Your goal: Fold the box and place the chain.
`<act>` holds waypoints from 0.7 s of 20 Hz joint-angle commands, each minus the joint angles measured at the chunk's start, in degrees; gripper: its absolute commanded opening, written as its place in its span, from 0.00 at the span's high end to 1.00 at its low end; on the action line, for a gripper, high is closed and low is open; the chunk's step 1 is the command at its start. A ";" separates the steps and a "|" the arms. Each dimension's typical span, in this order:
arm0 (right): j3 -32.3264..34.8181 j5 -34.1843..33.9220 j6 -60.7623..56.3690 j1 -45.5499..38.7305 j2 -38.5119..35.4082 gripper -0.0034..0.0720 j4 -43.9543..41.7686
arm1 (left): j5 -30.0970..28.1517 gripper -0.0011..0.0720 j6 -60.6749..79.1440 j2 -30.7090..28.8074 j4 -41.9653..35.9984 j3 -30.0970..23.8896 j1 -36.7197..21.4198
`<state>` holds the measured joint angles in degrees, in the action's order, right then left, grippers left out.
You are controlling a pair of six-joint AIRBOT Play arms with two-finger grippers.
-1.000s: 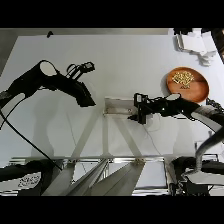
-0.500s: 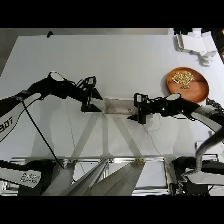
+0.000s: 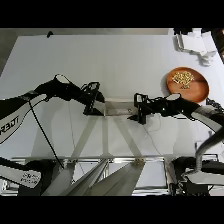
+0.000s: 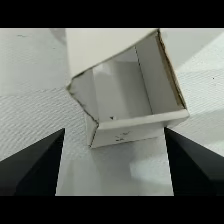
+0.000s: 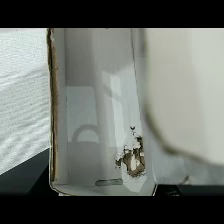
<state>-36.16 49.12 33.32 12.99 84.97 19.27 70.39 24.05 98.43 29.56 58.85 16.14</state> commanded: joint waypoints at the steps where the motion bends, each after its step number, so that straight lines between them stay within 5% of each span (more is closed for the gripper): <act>1: -0.04 -0.09 -0.04 0.02 -0.02 0.27 -0.11 | 0.35 0.02 0.42 0.07 1.31 -0.02 0.15; 14: -0.04 -0.09 -0.04 0.02 -0.02 0.27 -0.11 | 0.96 0.02 -0.04 0.07 -0.70 -0.13 2.10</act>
<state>-36.16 48.99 33.26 12.99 84.97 19.18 71.40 24.23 98.45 30.65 58.76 17.50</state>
